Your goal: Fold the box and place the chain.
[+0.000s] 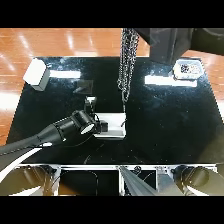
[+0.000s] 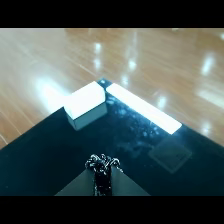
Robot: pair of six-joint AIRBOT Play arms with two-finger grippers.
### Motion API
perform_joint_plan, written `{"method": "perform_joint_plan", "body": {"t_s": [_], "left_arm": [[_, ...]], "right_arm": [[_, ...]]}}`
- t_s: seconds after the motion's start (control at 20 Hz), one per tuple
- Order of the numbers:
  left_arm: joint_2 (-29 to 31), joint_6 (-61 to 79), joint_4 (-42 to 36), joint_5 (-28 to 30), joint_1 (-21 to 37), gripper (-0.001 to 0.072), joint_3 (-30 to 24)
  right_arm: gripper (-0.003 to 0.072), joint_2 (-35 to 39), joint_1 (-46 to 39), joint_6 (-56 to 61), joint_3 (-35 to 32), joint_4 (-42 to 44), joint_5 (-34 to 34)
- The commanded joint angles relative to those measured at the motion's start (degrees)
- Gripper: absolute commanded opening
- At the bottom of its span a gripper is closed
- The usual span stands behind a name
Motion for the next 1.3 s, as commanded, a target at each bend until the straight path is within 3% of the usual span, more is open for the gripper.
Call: {"method": "perform_joint_plan", "body": {"t_s": [0.0,0.35,0.65,0.85,1.25], "left_arm": [[0.0,0.0,0.0,0.0,0.0,0.0022,0.0],[0.0,0.0,0.0,0.0,0.0,0.0022,0.0],[0.0,0.0,0.0,0.0,0.0,0.0022,0.0],[0.0,0.0,0.0,0.0,0.0,0.0022,0.0],[0.0,0.0,0.0,0.0,0.0,0.0023,0.0]], "right_arm": [[0.0042,0.3,3.5,-0.1,0.0,-4.5,-1.0],[0.0043,2.6,11.6,7.2,0.0,-22.0,0.8],[0.0042,3.8,11.6,9.7,0.0,-22.4,8.8],[0.0043,3.8,11.6,12.1,0.0,-26.2,9.9],[0.0043,3.6,17.6,13.7,-0.1,-23.3,9.2]]}}
